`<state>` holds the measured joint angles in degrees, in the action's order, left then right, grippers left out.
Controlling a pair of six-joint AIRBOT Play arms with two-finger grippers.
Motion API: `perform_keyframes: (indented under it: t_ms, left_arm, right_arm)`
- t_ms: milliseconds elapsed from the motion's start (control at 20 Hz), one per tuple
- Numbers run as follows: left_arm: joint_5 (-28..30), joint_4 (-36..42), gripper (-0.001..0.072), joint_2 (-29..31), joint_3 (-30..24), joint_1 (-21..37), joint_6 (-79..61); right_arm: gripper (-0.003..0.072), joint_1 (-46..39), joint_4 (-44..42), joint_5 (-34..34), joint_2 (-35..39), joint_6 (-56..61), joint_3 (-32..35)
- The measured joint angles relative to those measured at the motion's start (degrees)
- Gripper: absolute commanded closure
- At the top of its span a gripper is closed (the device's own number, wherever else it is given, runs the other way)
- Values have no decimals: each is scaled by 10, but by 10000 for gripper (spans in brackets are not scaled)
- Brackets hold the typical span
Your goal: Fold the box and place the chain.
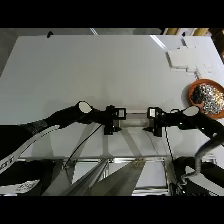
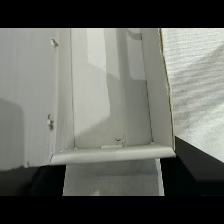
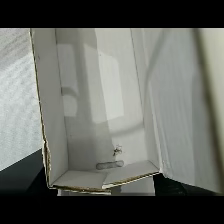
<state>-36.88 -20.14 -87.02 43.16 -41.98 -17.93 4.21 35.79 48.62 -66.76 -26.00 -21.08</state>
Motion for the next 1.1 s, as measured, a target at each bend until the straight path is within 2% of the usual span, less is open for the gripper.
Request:
perform_keyframes:
  t_ms: [650,700,750,800,1100]
  left_arm:
    - [-1,0,491,0,0,0,-1]
    - [-1,0,491,0,0,0,-1]
    - [-3,0,491,0,0,0,-1]
    - [-4,0,491,0,0,-1,-2]
    - [-3,0,491,-1,0,-1,-1]
  right_arm:
    - [329,0,-1,7,0,1,0]
    - [248,0,0,11,0,3,0]
    - [53,0,0,17,0,3,0]
    - [0,0,-1,28,0,5,0]
    - [0,0,44,38,36,72,0]
